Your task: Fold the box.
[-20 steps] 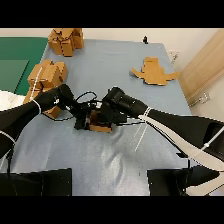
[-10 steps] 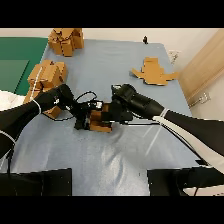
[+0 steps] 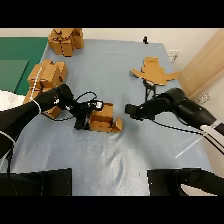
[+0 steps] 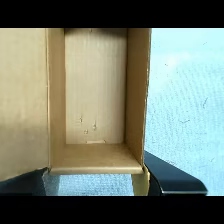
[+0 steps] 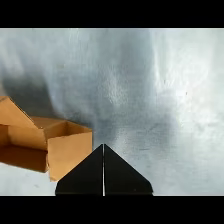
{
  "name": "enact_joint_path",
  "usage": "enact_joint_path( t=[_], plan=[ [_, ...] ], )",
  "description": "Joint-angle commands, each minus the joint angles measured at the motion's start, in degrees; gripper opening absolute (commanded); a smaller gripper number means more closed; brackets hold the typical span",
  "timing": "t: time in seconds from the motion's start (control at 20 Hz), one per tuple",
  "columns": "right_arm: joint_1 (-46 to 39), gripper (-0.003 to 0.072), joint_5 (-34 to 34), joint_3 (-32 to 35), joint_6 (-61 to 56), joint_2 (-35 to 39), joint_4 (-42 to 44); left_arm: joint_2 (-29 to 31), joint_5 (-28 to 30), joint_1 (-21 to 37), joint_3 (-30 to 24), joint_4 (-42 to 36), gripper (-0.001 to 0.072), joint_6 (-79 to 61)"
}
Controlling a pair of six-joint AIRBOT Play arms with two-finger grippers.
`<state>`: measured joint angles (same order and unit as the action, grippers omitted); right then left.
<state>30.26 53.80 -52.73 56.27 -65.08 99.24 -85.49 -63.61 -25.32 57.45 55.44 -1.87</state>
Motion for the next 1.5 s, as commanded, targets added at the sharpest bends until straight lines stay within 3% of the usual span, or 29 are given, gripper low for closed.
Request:
enact_joint_path(
  t=[0.0,0.15,0.3,0.6,0.95,1.05,1.2,1.45],
  plan=[
    [-5.42,0.0006,-3.67,3.10,15.76,2.16,15.69,0.02,0.00,0.07,0.02,-0.07,0.0284,0.07],
    [-5.68,0.0006,-2.21,6.71,16.57,0.94,18.36,0.02,0.13,0.07,0.02,-0.07,0.0284,0.35],
    [-6.64,0.0207,-3.06,12.28,27.06,0.04,30.29,0.02,-0.02,0.07,0.02,-0.07,0.0283,0.42],
    [-8.61,0.0241,-6.51,17.68,46.84,0.00,48.35,0.02,0.39,0.02,0.02,-0.07,0.0284,0.42],
    [-8.39,0.0242,-6.75,17.64,54.88,-3.96,56.63,0.02,0.11,0.02,0.02,-0.09,0.0284,0.42],
    [-8.74,0.0324,-6.45,17.55,55.15,-4.04,56.19,0.02,0.11,0.04,0.02,-0.07,0.0284,0.42],
    [-9.94,0.0324,-4.68,17.59,55.87,-0.94,54.66,0.02,0.07,0.04,0.02,-0.07,0.0283,0.42],
    [-14.14,0.0281,-4.87,20.04,41.35,9.16,37.42,0.02,0.22,0.07,0.02,-0.07,0.0283,0.42]
  ],
)
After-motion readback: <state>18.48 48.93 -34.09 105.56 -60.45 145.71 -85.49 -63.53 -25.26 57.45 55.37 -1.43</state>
